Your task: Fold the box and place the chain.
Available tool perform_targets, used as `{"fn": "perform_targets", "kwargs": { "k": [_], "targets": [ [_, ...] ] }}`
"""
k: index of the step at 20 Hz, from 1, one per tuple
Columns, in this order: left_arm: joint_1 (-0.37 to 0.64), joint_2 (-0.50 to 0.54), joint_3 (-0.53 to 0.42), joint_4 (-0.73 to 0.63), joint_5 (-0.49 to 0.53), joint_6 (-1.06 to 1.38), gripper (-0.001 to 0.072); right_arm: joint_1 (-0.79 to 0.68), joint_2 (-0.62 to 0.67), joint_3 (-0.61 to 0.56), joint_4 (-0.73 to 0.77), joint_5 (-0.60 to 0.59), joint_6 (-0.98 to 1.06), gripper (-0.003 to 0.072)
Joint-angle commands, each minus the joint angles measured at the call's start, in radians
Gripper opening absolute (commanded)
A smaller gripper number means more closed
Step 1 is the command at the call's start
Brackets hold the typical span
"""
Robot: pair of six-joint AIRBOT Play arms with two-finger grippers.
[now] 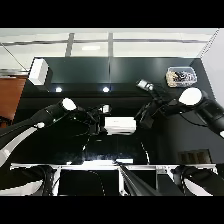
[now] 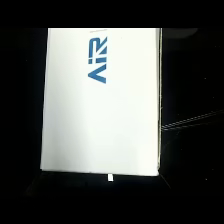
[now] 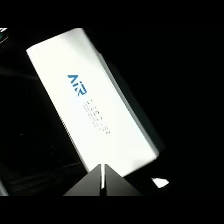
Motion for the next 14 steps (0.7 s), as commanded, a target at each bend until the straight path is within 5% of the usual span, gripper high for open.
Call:
{"fn": "perform_targets", "kwargs": {
  "k": [1, 4, 14],
  "targets": [
    [0.0, 0.0, 0.0, 0.0, 0.003, 0.002, 0.0479, -0.042, 0.019, -0.071, 0.154, 0.038, 0.178, 0.0008],
    [0.0, 0.0, 0.0, 0.0, 0.003, 0.002, 0.0479, -0.002, 0.003, -0.178, 0.429, -0.06, 0.178, 0.0009],
    [0.0, 0.0, 0.0, 0.0, 0.003, 0.002, 0.0479, 0.092, -0.14, -0.188, 0.488, -0.219, 0.205, 0.0009]
  ]
}}
